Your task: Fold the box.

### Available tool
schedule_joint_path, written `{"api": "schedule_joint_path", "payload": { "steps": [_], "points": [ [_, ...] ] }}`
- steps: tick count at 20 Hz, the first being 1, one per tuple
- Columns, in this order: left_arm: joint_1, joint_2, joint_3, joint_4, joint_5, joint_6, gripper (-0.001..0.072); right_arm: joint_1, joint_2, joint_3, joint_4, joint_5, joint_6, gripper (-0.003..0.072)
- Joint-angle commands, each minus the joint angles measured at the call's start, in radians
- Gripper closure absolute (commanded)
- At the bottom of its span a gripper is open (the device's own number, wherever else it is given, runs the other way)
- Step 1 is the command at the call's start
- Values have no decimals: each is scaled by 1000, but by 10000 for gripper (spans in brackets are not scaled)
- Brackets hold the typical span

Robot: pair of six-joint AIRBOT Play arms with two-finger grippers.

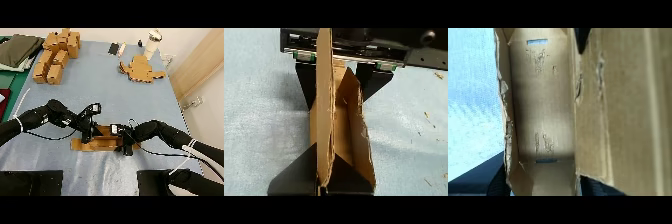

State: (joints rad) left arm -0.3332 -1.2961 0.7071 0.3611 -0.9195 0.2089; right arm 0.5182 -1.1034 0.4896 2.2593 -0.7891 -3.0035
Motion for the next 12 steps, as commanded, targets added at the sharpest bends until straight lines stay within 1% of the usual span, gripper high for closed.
{"api": "schedule_joint_path", "payload": {
  "steps": [1,2,3,4,5,6,7,8,9,10,11,12],
  "points": [
    [7,2,1,2,20,-2,674,1,-1,-1,3,-2,1,177],
    [11,3,3,2,33,-14,412,1,0,-1,3,-2,1,177],
    [19,8,3,3,59,-83,251,1,0,-1,4,-5,1,177],
    [32,21,3,16,67,-145,191,1,0,-1,4,-6,1,177],
    [51,42,3,50,63,-208,192,1,0,-1,4,-6,1,177],
    [70,68,3,92,59,-275,141,1,-1,-1,4,-6,1,177],
    [91,103,3,138,46,-364,54,1,0,-1,4,-5,1,176],
    [108,141,3,185,26,-447,24,1,-1,-1,4,-5,1,177],
    [122,182,3,246,-23,-546,24,1,0,-1,4,-5,0,177],
    [125,215,2,286,-86,-671,43,1,-1,-1,4,-5,1,176],
    [119,234,2,302,-186,-839,262,1,0,-1,4,-5,1,177],
    [104,238,2,301,-299,-962,666,1,0,-1,4,-5,1,176]
  ]
}}
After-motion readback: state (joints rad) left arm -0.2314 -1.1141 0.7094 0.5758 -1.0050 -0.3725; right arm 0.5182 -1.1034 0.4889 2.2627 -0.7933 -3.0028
